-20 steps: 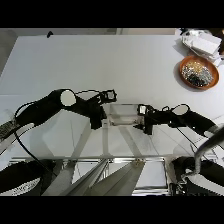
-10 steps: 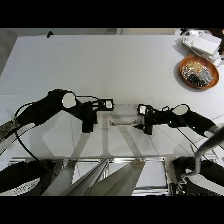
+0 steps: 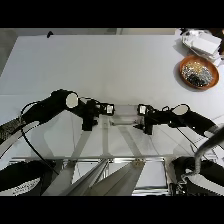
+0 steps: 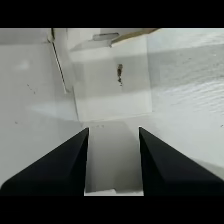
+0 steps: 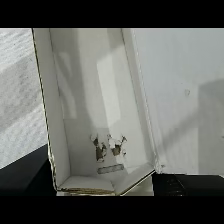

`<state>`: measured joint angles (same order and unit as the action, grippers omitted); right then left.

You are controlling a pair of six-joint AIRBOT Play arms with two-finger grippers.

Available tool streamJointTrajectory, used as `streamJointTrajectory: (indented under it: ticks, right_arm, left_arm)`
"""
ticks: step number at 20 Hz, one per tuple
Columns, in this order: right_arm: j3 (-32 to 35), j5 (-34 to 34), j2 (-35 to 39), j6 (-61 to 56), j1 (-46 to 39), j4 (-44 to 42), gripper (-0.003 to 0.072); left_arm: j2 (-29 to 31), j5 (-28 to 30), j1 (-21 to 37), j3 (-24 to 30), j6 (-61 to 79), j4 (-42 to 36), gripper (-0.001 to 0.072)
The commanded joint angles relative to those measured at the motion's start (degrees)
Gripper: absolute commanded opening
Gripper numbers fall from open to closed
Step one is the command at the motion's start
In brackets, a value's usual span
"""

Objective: Fold the box and place the chain.

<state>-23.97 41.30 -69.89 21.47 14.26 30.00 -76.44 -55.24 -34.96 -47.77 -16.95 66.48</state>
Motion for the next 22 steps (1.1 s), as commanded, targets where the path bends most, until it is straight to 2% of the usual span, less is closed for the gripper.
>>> streamJointTrajectory:
  ticks: [1, 5, 12, 19, 21, 22]
  right_arm:
    - [0.0, 0.0, 0.0, 0.0, 0.0, 0.0, 0.0477]
    - [0.0, 0.0, 0.0, 0.0, 0.0, 0.0, 0.0477]
    - [0.0, 0.0, 0.0, 0.0, 0.0, 0.0, 0.0477]
    - [0.0, 0.0, 0.0, 0.0, 0.0, 0.0, 0.0477]
    - [0.0, 0.0, 0.0, 0.0, 0.0, 0.0, 0.0477]
    - [0.0, 0.0, 0.0, 0.0, 0.0, 0.0, 0.0477]
  left_arm:
    - [-0.3, 4.7, 0.0, 0.0, 3.1, -1.6, 0.0353]
    - [-0.9, 7.0, -0.1, 0.0, 6.2, -5.3, 0.0353]
    - [-3.2, 7.5, -0.9, 0.0, 6.9, -6.2, 0.0353]
    - [-3.2, 5.9, -2.2, 0.0, 10.4, -7.8, 0.0349]
    - [-3.2, 4.4, -2.5, 0.0, 14.6, -9.2, 0.0323]
    - [-3.2, 4.3, -2.5, 0.0, 14.7, -9.3, 0.0275]
